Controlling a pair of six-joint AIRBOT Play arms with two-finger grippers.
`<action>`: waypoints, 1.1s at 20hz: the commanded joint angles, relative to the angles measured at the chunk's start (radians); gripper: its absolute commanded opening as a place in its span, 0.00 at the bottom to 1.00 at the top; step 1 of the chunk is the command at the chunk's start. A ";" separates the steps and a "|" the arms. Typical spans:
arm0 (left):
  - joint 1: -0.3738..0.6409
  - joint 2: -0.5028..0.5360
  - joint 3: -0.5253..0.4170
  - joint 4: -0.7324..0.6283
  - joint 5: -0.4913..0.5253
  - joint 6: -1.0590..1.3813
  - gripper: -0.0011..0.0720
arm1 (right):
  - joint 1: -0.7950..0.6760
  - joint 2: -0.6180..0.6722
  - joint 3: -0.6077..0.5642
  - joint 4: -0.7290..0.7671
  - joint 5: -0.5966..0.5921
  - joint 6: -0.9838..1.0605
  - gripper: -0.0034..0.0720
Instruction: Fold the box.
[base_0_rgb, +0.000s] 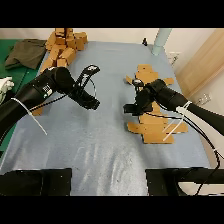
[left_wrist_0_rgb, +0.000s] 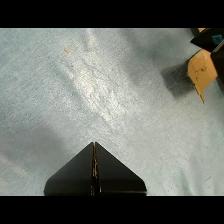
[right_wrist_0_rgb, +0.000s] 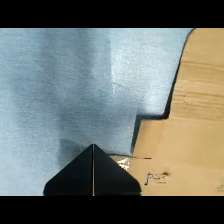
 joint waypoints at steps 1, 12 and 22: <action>0.001 -0.001 0.001 0.000 0.000 0.000 0.03 | 0.000 0.000 0.001 0.010 0.019 0.011 0.05; 0.001 -0.001 0.001 0.000 0.000 0.000 0.03 | 0.000 -0.006 0.000 0.220 0.151 0.011 0.05; 0.001 -0.001 0.001 0.000 0.000 0.000 0.03 | -0.540 0.137 0.256 -0.174 -0.430 -0.317 0.56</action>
